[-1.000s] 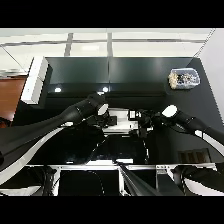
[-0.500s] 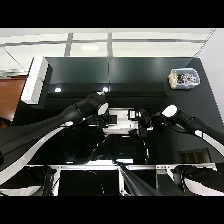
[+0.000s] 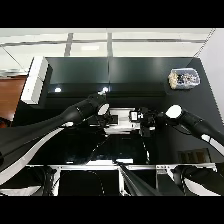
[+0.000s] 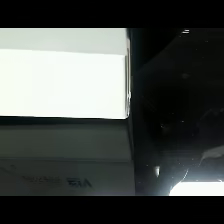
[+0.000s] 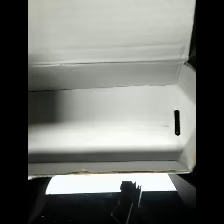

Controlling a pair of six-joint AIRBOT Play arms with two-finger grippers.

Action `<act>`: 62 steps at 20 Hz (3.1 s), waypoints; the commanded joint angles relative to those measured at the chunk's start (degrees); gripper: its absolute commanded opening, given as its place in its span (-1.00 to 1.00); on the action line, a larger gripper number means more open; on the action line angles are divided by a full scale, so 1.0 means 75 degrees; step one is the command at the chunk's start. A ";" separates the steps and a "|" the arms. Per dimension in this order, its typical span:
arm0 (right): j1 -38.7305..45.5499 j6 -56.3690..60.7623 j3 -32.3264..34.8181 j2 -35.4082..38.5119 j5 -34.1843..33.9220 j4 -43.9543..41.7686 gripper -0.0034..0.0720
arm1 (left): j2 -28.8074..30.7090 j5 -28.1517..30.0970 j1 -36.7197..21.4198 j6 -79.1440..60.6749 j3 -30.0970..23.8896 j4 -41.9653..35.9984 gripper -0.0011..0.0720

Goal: Fold the box and place the chain.

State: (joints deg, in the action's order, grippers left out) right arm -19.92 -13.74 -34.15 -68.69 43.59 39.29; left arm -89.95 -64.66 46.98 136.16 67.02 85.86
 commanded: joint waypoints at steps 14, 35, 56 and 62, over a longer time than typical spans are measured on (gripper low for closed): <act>0.0003 0.0361 -0.0006 0.0274 0.0245 0.0551 -0.58 | 0.0003 -0.0058 -0.0006 -0.0125 0.0006 0.0079 -0.90; -0.0026 0.0536 0.0003 -0.0347 0.0204 -0.1023 -0.58 | 0.0003 -0.0047 -0.0006 -0.0125 0.0006 -0.0003 -0.90; 0.0425 0.2978 -0.0012 0.0901 0.0289 -0.0006 -0.88 | 0.0003 0.0009 -0.0006 -0.0122 0.0006 0.0003 -0.90; 0.2614 0.6522 -0.0006 0.1845 0.0673 0.0580 -0.88 | 0.0003 0.0012 -0.0009 -0.0122 0.0006 0.0003 -0.90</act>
State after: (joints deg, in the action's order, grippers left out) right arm -7.64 20.18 -34.17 -57.06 47.77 41.58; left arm -89.97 -64.55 46.96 135.26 67.02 85.82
